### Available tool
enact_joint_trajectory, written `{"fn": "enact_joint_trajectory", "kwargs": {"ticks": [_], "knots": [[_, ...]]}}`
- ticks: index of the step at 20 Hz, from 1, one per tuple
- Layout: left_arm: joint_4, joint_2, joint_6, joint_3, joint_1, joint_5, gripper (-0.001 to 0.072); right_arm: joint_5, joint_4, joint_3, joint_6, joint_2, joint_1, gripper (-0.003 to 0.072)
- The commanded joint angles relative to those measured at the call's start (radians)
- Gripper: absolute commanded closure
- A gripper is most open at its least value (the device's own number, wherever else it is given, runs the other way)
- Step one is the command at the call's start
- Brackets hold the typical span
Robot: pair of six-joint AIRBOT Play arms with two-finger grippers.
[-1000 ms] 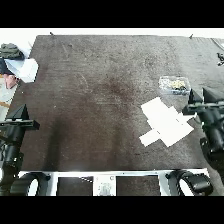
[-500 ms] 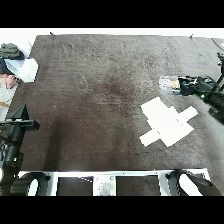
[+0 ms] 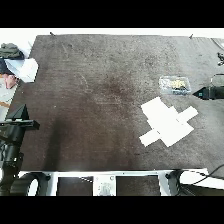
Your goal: Fold the box and place the chain.
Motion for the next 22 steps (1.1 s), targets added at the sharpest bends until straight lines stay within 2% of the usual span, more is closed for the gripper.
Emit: {"fn": "enact_joint_trajectory", "kwargs": {"ticks": [1, 4, 7, 12, 17, 22], "knots": [[0.000, 0.000, 0.000, 0.000, 0.000, 0.000, 0.0696, 0.182, -0.234, 0.183, 0.038, -0.184, -0.021, 0.0280], [0.000, 0.000, 0.000, 0.000, 0.000, 0.000, 0.0696, 0.246, -0.283, 0.293, 0.029, -0.301, -0.021, 0.0280], [0.000, 0.000, 0.000, 0.000, 0.000, 0.000, 0.0696, 0.263, -0.256, 0.328, -0.003, -0.373, -0.021, 0.0280], [0.000, 0.001, 0.000, 0.000, 0.000, 0.000, 0.0696, 0.332, -0.247, 0.327, -0.031, -0.438, -0.021, 0.0280], [0.000, 0.001, 0.000, 0.000, 0.000, 0.000, 0.0696, 0.408, -0.162, 0.324, -0.030, -0.484, -0.019, 0.0282], [0.000, 0.000, 0.000, 0.000, 0.000, 0.000, 0.0696, 0.451, -0.132, 0.245, -0.031, -0.494, -0.019, 0.0302]]}}
